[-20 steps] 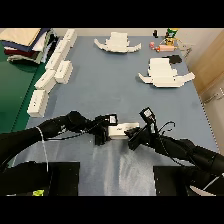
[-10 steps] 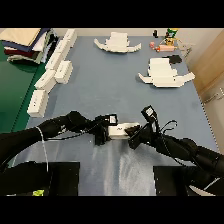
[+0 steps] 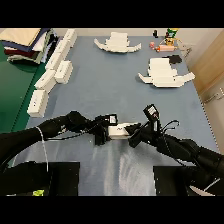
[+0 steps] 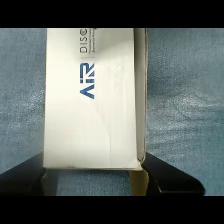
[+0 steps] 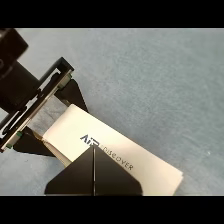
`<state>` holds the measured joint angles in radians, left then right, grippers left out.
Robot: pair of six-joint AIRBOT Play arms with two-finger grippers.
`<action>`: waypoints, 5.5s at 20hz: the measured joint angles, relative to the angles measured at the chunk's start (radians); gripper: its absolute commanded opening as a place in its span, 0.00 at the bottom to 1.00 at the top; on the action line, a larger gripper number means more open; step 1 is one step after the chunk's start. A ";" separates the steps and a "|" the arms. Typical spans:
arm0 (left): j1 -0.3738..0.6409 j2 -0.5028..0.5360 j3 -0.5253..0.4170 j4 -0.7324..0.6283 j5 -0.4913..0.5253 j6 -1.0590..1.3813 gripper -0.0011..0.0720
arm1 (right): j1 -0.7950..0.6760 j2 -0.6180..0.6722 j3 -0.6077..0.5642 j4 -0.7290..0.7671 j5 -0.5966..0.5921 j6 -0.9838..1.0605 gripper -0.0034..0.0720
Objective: Fold the box.
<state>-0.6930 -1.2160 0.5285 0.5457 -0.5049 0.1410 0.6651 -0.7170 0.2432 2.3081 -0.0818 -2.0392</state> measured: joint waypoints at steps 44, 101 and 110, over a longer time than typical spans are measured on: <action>0.826 -0.378 0.591 0.367 0.004 -0.971 0.59 | -0.060 0.062 0.010 0.000 0.187 0.121 0.06; 0.576 0.102 0.539 0.376 -0.592 -1.115 0.03 | -0.204 -0.451 0.660 -0.153 -0.541 0.331 0.06; 0.411 0.188 0.357 0.371 -0.507 -1.182 0.03 | -0.217 -0.655 0.908 -0.286 -0.845 0.485 0.06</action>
<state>-0.2821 -1.0279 0.8860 0.9165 -1.0122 -1.0409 0.4480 -1.3716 1.1511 2.0220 -0.9272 -1.5539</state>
